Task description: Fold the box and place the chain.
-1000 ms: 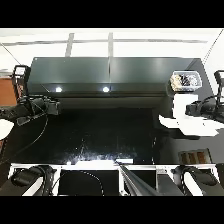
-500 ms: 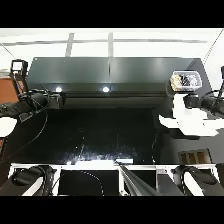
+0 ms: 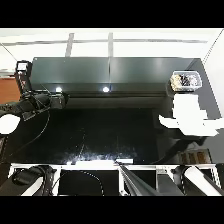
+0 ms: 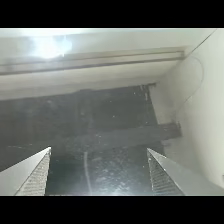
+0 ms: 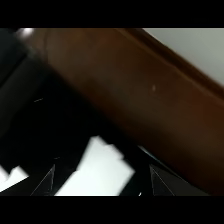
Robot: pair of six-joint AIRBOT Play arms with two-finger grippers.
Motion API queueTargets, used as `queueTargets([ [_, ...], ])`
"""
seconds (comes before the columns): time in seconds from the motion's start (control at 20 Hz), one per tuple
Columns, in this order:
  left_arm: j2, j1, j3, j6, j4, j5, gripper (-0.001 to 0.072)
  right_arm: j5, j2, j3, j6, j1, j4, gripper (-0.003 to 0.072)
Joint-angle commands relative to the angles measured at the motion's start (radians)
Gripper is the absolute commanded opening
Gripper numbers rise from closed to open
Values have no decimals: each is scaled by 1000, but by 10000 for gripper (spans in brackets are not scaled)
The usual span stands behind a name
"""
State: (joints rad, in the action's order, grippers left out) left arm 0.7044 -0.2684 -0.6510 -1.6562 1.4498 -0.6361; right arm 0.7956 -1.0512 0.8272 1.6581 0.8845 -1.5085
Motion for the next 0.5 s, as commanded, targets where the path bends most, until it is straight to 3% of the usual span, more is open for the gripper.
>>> queueTargets([
  [0.0, 2, 0, 0, -1, -29, 0, 706, 129, -171, 98, -307, 208, 382, 711],
  [0.15, 2, 0, 0, -1, -51, 0, 706, 286, -313, 171, -534, 213, 603, 710],
  [0.45, 3, 0, 0, -1, -53, 0, 706, 663, -541, 343, -571, 166, 546, 709],
])
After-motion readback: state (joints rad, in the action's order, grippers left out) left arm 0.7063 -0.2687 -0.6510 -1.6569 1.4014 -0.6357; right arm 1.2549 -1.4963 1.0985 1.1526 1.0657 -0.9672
